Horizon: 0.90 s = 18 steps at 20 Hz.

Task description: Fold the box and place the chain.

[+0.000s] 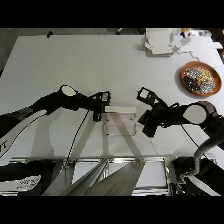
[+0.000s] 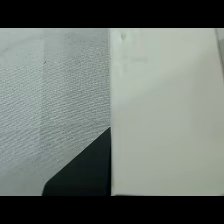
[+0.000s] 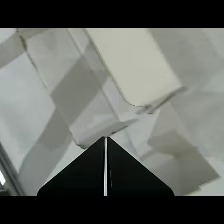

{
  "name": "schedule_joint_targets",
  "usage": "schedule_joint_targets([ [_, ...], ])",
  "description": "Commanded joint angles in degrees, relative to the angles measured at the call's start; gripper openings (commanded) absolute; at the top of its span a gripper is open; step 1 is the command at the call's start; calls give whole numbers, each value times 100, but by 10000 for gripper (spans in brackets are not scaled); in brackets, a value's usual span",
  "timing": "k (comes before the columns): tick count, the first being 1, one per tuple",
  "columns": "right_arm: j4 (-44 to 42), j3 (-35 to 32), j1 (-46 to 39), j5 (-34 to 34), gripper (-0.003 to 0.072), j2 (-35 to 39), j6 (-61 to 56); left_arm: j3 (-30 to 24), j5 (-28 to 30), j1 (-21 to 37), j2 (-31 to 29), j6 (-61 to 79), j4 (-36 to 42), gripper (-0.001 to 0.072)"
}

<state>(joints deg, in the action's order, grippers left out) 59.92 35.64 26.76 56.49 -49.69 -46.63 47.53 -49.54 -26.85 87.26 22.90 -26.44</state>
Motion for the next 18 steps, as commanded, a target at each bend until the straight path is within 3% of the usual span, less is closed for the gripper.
schedule_joint_targets([
  [1,-310,-332,341,-297,21,-251,667,-2,-2,-4,4,2,0,8],
  [4,-262,-455,721,-350,21,-297,1075,-2,0,-4,4,2,0,8],
  [6,258,-542,785,-481,27,-271,1062,-2,-11,-4,4,2,-2,8],
  [7,448,-691,839,-691,129,-190,1069,-2,-15,-2,4,0,-2,8],
  [8,680,-929,938,-1040,377,-68,1095,-2,-15,-4,4,0,-2,8],
  [9,922,-1176,1078,-1480,563,55,1099,-2,-17,-4,4,0,-2,8],
  [12,1075,-1550,1532,-2413,575,192,1038,-2,-17,-4,4,2,0,8],
  [15,1246,-1696,2133,-3126,656,55,1049,-2,-17,-4,4,2,0,8],
  [18,1421,-1709,2249,-3471,672,-238,743,-2,-17,-4,4,2,0,8],
])
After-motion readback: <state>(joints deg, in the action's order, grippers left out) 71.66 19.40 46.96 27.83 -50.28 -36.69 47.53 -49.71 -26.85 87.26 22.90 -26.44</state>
